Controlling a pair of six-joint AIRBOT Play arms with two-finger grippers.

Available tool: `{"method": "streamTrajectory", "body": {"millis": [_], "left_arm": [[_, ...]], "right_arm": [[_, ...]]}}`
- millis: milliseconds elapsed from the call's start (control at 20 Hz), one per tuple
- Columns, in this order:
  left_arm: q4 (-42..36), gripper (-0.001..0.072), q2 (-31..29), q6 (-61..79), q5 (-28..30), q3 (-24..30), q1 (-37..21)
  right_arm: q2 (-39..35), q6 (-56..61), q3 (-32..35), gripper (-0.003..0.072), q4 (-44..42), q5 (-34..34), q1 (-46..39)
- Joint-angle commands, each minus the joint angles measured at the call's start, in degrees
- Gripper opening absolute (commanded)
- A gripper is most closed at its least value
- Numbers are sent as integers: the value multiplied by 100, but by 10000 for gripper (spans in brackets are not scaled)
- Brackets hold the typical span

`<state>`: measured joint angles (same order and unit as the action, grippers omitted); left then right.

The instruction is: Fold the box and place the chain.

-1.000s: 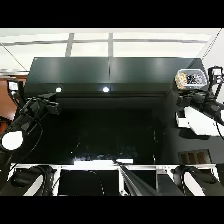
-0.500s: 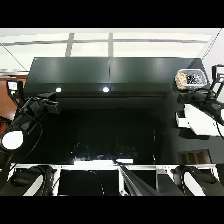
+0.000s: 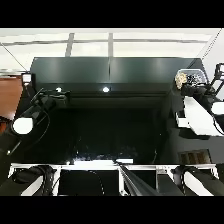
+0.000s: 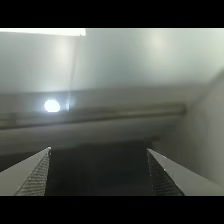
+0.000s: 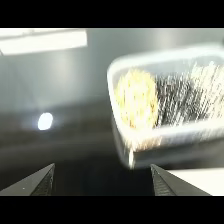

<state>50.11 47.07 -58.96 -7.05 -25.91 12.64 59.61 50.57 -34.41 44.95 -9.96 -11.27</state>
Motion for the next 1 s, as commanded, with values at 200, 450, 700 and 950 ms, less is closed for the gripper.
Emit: {"method": "streamTrajectory", "body": {"millis": [200, 450, 700, 950], "left_arm": [[-85, 719, 979, -1062, -1012, -844, -592], [2350, 719, 1552, -2291, -3532, -1644, -1086], [4310, 718, 1550, -3198, -4898, -2223, -1290], [3829, 716, 1550, -3283, -5047, -2273, -1611]], "right_arm": [[723, 1027, -1338, 709, 1534, -848, -1952], [1775, 2096, -2935, 709, 1537, -1993, -4151], [2686, 2505, -3978, 709, 4511, -4284, -4651], [3228, 667, -4133, 708, 3139, -5261, -4946]]}}
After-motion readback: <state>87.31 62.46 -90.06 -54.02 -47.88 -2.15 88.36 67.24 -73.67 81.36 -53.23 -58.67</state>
